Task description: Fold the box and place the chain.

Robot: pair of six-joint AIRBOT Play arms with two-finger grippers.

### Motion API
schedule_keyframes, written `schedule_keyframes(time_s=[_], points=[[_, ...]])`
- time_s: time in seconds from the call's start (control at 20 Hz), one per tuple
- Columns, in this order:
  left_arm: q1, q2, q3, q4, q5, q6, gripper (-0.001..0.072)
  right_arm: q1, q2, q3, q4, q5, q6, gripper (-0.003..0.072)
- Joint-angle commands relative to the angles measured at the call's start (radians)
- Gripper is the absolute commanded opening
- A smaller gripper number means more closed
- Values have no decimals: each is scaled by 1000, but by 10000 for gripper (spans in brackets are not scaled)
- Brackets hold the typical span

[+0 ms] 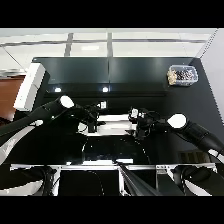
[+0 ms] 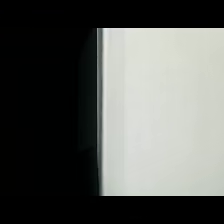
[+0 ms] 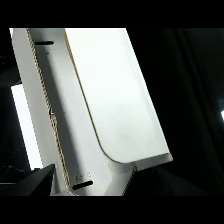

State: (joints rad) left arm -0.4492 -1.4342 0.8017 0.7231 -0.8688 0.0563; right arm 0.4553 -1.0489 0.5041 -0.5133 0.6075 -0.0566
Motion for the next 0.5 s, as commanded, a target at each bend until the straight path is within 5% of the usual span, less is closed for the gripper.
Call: schedule_keyframes(time_s=[0.0,0.45], points=[[-1,0,17,-1,-53,1,26,0,-1,1,8,2,-31,713],[-1,0,31,-1,-24,0,25,2,-4,0,8,44,-84,710]])
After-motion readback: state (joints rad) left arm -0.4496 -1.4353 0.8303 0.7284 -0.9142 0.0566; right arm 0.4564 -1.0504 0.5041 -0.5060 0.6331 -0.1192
